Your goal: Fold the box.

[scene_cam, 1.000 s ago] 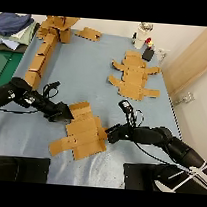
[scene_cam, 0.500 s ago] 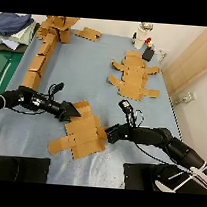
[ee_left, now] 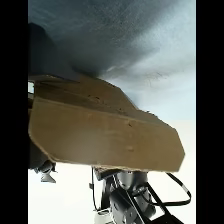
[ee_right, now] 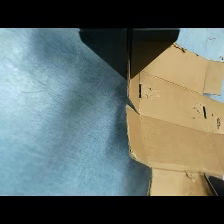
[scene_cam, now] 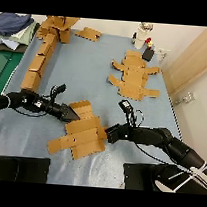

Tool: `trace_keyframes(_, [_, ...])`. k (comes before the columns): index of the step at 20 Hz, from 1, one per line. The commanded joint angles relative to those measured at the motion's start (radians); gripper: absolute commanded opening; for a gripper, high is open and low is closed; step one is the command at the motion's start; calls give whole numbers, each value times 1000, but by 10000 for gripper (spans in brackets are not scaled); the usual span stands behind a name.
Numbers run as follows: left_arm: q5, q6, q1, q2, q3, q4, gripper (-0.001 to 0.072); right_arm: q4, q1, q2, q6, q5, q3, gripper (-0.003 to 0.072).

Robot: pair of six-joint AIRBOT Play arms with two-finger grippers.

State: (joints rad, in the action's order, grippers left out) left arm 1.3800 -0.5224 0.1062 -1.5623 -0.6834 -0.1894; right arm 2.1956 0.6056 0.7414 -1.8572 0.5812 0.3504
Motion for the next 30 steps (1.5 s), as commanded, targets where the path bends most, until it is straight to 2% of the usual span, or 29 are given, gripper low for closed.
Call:
trace_keyframes(1, [8,37,0,-3,-1,2,24,0,1,-1,1,3,0,1])
trace_keyframes(9, [-17,74,5,-2,-1,10,12,0,1,-1,1,2,0,20])
trace_keyframes(10, [-10,85,5,-2,-1,11,11,0,1,-1,1,2,0,151])
trace_keyframes(11, [-1,93,6,-2,-1,11,11,-1,0,-1,8,2,2,330])
trace_keyframes(12, [11,100,9,-2,-2,10,11,-6,-7,-1,29,-1,6,377])
trace_keyframes(14, [45,142,20,5,-17,1,11,-72,-48,-1,166,12,29,377])
trace_keyframes(16, [39,178,55,42,-43,-5,11,-240,-112,-1,346,76,72,377])
trace_keyframes(17, [6,195,88,68,-55,-14,11,-338,-153,-1,422,134,106,374])
trace_keyframes(19, [-119,206,170,119,-76,-55,11,-441,-230,-1,473,240,188,352])
trace_keyframes(20, [-193,222,213,143,-81,-73,11,-454,-264,-1,472,290,238,254])
trace_keyframes(21, [-277,240,256,169,-84,-76,11,-454,-290,-1,472,328,285,218])
trace_keyframes(22, [-344,277,287,193,-84,-72,11,-446,-304,-1,472,359,325,216])
trace_keyframes(24, [-440,330,332,235,-84,-72,11,-397,-307,-1,472,431,377,40])
trace_keyframes(25, [-449,371,354,248,-84,-72,11,-345,-304,-1,471,463,376,8])
trace_keyframes(27, [-471,428,399,255,-84,-72,11,-280,-266,-4,472,489,339,3])
trace_keyframes(30, [-549,504,456,255,-83,-60,11,-254,-161,-31,557,436,220,3])
